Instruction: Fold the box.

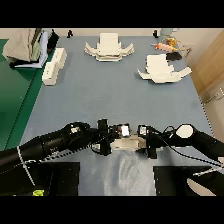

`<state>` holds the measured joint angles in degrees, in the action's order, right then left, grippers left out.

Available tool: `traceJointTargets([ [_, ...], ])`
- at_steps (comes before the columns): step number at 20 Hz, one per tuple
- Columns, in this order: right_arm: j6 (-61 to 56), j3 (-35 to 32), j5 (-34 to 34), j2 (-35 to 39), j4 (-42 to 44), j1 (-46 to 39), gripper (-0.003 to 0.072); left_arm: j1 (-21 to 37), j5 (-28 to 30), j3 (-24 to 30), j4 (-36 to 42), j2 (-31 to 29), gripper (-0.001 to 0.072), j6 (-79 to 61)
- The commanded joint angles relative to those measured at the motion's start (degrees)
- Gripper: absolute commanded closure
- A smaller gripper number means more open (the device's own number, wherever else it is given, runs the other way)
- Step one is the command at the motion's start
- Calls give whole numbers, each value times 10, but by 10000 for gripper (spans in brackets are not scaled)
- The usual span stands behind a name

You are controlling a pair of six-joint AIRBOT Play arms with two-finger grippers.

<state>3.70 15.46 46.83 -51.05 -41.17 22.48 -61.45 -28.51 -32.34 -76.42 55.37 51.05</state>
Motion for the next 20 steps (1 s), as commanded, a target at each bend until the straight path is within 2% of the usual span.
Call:
traceJointTargets([
  [1,0,1,-4,0,0,0,176,0,0,0,0,0,693,0],
  [11,0,1,-4,0,0,0,176,0,3,0,3,0,693,0],
  [17,0,1,-4,0,0,0,177,0,8,0,40,0,687,0],
  [18,0,1,-4,0,0,0,177,0,7,0,40,0,469,0],
  [19,0,0,-4,0,0,0,177,0,6,0,41,0,150,3],
  [20,0,1,-4,0,0,0,177,1,4,0,40,-1,117,15],
])
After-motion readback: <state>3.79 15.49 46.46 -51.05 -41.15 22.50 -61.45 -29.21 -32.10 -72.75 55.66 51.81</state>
